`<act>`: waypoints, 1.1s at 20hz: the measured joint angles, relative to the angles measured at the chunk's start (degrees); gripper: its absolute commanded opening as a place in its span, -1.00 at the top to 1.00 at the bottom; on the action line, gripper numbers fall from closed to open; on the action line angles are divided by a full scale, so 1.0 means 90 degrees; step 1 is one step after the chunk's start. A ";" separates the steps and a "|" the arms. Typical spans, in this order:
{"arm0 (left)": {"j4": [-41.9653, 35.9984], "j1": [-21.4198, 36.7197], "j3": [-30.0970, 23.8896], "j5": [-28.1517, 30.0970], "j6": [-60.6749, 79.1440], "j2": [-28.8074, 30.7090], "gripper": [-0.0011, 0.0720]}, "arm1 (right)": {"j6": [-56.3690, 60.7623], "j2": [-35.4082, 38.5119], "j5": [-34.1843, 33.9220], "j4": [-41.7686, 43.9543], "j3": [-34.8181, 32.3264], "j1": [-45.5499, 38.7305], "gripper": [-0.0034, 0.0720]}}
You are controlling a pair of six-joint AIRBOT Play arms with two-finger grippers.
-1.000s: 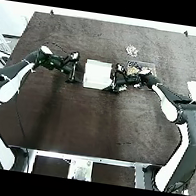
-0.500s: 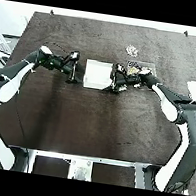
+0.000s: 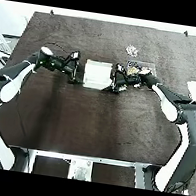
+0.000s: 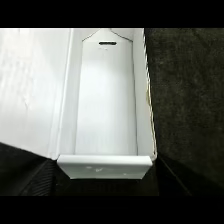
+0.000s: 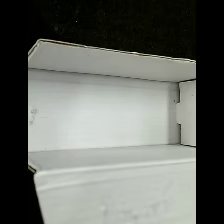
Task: Fold the box and place the chain.
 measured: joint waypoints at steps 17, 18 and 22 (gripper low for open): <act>-0.0420 -0.0209 -0.0005 0.0612 0.0260 -0.0454 -1.00 | 0.0002 0.0000 -0.0010 0.0005 0.0000 0.0000 -0.65; -0.0476 -0.0206 -0.0005 0.0614 0.0282 -0.0466 -1.00 | 0.0002 0.0000 -0.0010 0.0002 0.0000 0.0000 -0.65; -0.0673 -0.0209 -0.0005 0.0546 0.0335 -0.0495 -1.00 | 0.0005 0.0000 -0.0007 0.0005 0.0000 -0.0002 -0.65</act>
